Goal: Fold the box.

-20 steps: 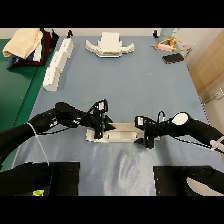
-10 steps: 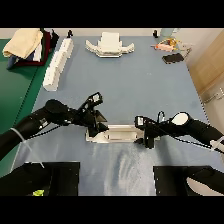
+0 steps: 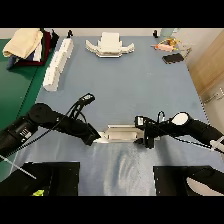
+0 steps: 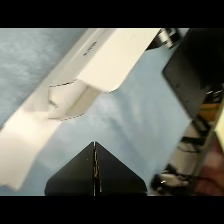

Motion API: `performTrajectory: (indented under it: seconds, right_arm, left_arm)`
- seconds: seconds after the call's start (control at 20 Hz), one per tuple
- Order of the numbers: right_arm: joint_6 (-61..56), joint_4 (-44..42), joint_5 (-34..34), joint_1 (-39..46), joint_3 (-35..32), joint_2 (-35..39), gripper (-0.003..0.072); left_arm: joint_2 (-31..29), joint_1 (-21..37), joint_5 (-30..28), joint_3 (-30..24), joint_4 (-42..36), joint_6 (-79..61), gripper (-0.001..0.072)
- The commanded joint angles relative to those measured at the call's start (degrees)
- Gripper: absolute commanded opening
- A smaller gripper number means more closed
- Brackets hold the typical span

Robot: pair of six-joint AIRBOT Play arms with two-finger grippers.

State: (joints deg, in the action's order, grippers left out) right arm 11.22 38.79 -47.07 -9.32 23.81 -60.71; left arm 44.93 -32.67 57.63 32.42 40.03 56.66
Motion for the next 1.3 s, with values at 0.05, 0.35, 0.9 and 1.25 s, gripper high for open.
performTrajectory:
  seconds: [0.05,0.35,0.9,1.25]
  right_arm:
    - [0.0,0.0,0.0,0.0,0.0,0.1,0.0520]
    - [0.0,0.0,0.0,0.0,0.0,0.1,0.0520]
    - [0.0,0.0,0.0,0.0,0.0,0.1,0.0520]
    - [0.0,0.0,0.0,0.0,0.0,0.1,0.0520]
  left_arm:
    - [5.3,-11.3,-18.4,1.6,-6.9,10.1,0.0011]
    - [17.6,-9.2,-26.2,6.1,-7.8,16.7,0.0011]
    - [26.0,-7.0,-25.6,6.1,-7.9,21.4,0.0011]
    - [20.4,-4.2,-23.6,8.5,-6.7,16.4,0.0011]
